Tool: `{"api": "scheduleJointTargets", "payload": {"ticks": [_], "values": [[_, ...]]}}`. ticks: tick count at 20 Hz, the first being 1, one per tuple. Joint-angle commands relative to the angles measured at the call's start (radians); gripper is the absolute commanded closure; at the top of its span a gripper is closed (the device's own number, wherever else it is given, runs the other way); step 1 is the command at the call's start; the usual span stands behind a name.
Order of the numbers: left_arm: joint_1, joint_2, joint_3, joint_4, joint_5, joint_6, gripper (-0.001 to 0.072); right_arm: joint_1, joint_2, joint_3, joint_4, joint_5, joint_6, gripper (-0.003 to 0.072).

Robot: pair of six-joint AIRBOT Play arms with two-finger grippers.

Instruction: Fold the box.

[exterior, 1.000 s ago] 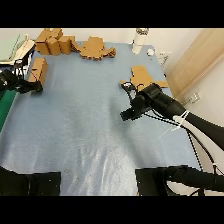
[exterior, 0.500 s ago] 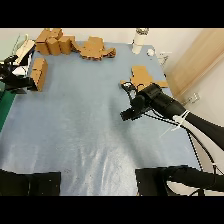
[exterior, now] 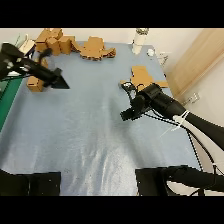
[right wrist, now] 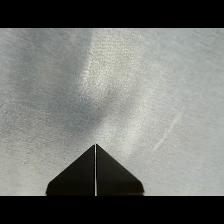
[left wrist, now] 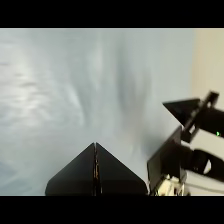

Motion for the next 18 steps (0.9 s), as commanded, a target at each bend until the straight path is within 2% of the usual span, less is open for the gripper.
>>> {"api": "scheduleJointTargets", "payload": {"ticks": [1,5,10,14,18], "values": [[-0.187,0.005,0.002,0.014,-0.012,0.010,0.0698,0.000,-0.001,0.001,0.000,0.000,0.000,0.0683],[-0.368,0.073,0.000,0.223,0.067,-0.048,0.0699,0.000,-0.001,0.001,0.000,0.000,0.000,0.0684],[-0.498,0.174,-0.052,0.250,0.104,-0.066,0.0699,0.000,-0.001,0.001,0.000,0.000,0.000,0.0684],[-0.544,0.266,-0.206,0.261,0.201,-0.083,0.0699,0.000,-0.001,0.001,0.000,0.000,0.000,0.0683],[-0.544,0.395,-0.419,0.274,0.275,-0.085,0.0699,0.000,-0.001,0.001,0.000,0.000,0.000,0.0684]]}}
